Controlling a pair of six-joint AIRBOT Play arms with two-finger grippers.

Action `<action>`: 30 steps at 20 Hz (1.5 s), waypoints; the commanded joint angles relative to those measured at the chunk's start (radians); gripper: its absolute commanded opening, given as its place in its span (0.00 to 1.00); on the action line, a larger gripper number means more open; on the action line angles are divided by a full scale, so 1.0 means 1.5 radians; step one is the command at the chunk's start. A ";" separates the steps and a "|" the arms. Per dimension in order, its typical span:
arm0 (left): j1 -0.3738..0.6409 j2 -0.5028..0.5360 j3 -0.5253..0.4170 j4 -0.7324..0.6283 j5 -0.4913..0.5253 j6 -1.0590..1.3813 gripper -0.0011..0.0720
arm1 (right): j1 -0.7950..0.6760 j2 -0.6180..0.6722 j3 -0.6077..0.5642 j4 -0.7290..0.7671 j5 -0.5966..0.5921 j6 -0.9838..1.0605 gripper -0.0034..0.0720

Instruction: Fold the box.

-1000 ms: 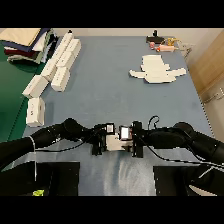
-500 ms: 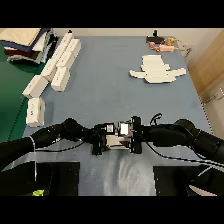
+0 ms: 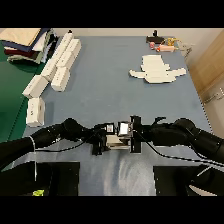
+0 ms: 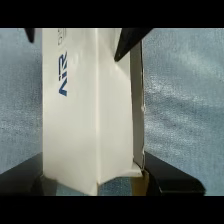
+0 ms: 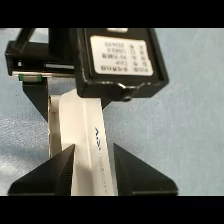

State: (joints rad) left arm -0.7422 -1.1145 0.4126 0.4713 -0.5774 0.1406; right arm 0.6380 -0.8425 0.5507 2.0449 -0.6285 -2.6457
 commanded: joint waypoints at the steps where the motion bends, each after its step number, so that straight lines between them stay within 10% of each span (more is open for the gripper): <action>1: 0.000 0.000 0.000 0.001 0.000 0.000 0.73 | 0.000 0.000 0.000 -0.002 -0.011 0.000 0.51; 8: 0.000 0.000 0.000 0.001 0.000 0.000 0.73 | 0.006 -0.044 0.001 0.008 -0.043 0.000 0.33; 12: 0.000 0.000 0.000 0.001 0.000 0.000 0.73 | 0.017 -0.043 0.001 0.008 -0.046 0.001 0.37; 14: 0.000 0.000 0.000 0.001 0.000 0.000 0.73 | 0.017 -0.041 0.001 0.008 -0.048 0.001 0.64; 22: 0.000 0.000 0.000 0.000 0.000 0.001 0.73 | 0.010 0.030 0.014 0.008 -0.046 0.070 0.63; 24: 0.000 0.000 0.000 0.001 0.000 0.000 0.73 | 0.006 0.047 0.014 0.000 -0.046 0.193 0.47; 26: 0.000 0.000 0.000 0.001 0.000 0.001 0.73 | 0.002 0.047 0.008 -0.004 -0.041 0.304 0.05; 30: 0.000 0.000 0.000 0.000 0.000 0.000 0.73 | 0.002 0.059 -0.065 0.054 0.043 0.370 0.04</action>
State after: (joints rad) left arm -0.7422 -1.1145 0.4122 0.4713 -0.5774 0.1410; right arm 0.6418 -0.7708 0.5098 2.0712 -0.6426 -2.2147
